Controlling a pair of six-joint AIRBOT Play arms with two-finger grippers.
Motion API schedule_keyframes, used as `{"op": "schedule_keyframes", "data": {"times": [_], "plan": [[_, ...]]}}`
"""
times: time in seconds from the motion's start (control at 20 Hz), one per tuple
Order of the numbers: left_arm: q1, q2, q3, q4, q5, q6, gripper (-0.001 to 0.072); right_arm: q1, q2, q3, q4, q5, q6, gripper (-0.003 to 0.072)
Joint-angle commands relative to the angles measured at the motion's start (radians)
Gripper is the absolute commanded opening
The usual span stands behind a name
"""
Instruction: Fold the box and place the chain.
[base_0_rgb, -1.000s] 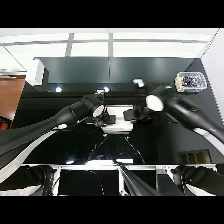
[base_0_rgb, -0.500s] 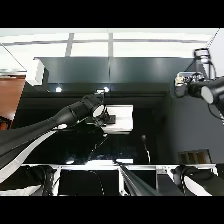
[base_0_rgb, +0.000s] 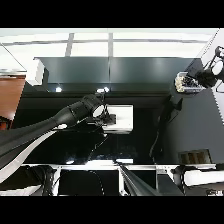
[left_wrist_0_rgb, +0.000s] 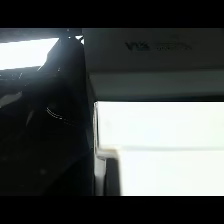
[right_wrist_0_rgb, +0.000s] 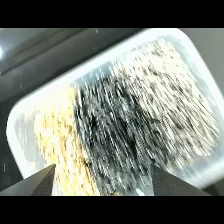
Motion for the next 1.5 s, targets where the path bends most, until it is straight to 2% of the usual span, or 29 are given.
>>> {"op": "schedule_keyframes", "data": {"times": [0.0, 0.15, 0.25, 0.3, 0.35, 0.45, 0.6, 0.65, 0.95, 1.2, 1.3, 1.45], "plan": [[0.0, 0.0, 0.0, 0.0, 0.01, 0.0, 0.0025, -0.017, -0.185, 0.19, 0.039, 0.099, -0.015, 0.0606], [0.0, 0.0, 0.0, 0.0, 0.009, 0.0, 0.0025, -0.018, -0.229, 0.198, 0.021, 0.088, -0.014, 0.0589], [0.0, 0.0, 0.0, 0.0, 0.009, 0.0, 0.0025, -0.02, -0.243, 0.198, 0.018, 0.091, -0.014, 0.047], [0.0, 0.0, 0.0, 0.0, 0.009, 0.0, 0.0025, -0.02, -0.245, 0.198, 0.019, 0.093, -0.016, 0.0436], [0.0, 0.0, 0.0, 0.0, 0.009, 0.0, 0.0025, -0.02, -0.242, 0.2, 0.028, 0.094, -0.019, 0.0211], [0.0, 0.0, 0.0, 0.0, 0.009, 0.0, 0.0025, -0.019, -0.234, 0.223, 0.03, 0.128, -0.056, 0.005], [0.0, 0.0, 0.0, 0.0, 0.009, 0.0, 0.0025, -0.02, -0.213, 0.301, 0.029, 0.243, -0.136, 0.0051], [0.0, 0.0, 0.0, 0.0, 0.009, 0.0, 0.0025, -0.02, -0.193, 0.313, 0.029, 0.264, -0.166, 0.0012], [0.0, 0.0, 0.0, 0.0, 0.01, 0.0, 0.0025, -0.02, -0.043, 0.32, 0.05, 0.289, -0.285, 0.0011], [0.0, 0.0, 0.0, 0.0, 0.01, 0.0, 0.0025, -0.026, 0.167, 0.322, 0.224, 0.306, -0.459, 0.0001], [0.0, 0.0, 0.0, 0.0, 0.01, 0.0, 0.0025, -0.027, 0.264, 0.322, 0.389, 0.326, -0.552, 0.0003], [0.0, 0.0, 0.0, -0.001, 0.01, 0.0, 0.0025, -0.021, 0.378, 0.322, 0.477, 0.435, -0.592, 0.0006]]}}
